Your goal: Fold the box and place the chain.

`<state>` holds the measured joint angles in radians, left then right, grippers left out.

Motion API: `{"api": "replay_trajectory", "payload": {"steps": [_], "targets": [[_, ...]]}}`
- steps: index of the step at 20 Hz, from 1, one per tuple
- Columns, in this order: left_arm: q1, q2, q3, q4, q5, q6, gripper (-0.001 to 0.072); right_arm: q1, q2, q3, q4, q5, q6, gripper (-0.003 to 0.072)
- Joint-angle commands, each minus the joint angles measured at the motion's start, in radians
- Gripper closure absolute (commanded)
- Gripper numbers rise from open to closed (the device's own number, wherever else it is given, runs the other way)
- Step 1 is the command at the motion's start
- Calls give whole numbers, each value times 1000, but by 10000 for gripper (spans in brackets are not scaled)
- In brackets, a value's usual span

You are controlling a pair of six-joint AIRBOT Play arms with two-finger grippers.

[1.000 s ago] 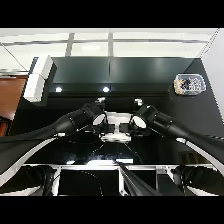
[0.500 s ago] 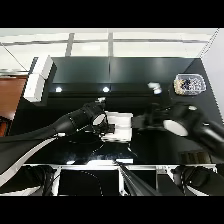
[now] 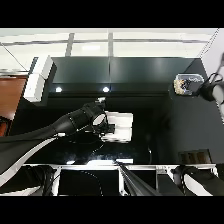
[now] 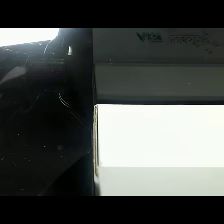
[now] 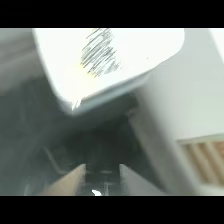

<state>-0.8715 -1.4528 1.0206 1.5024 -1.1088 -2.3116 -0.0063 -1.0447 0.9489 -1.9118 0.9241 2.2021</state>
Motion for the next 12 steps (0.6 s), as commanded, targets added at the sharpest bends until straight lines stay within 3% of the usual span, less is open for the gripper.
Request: {"api": "replay_trajectory", "payload": {"steps": [1, 2, 4, 6, 8, 10, 12], "targets": [[0, 0, 1, 0, 0, 0, 682, -264, -221, 156, 320, -130, -210, -34], [0, 0, 1, 0, 0, 0, 682, -299, -303, 241, 432, -90, -282, -34], [0, 0, 1, 0, 0, 0, 682, -337, -462, 431, 516, 42, -281, -34], [0, 0, 1, 0, 0, 0, 682, -346, -615, 630, 499, 220, -222, -34], [0, 0, 1, 0, 0, 0, 682, -346, -729, 774, 462, 319, -118, -34], [1, 0, 1, 0, 2, 0, 682, -351, -801, 844, 457, 334, -6, -4], [1, 0, 1, 0, 1, 0, 682, -353, -841, 855, 468, 267, 27, -2]]}}
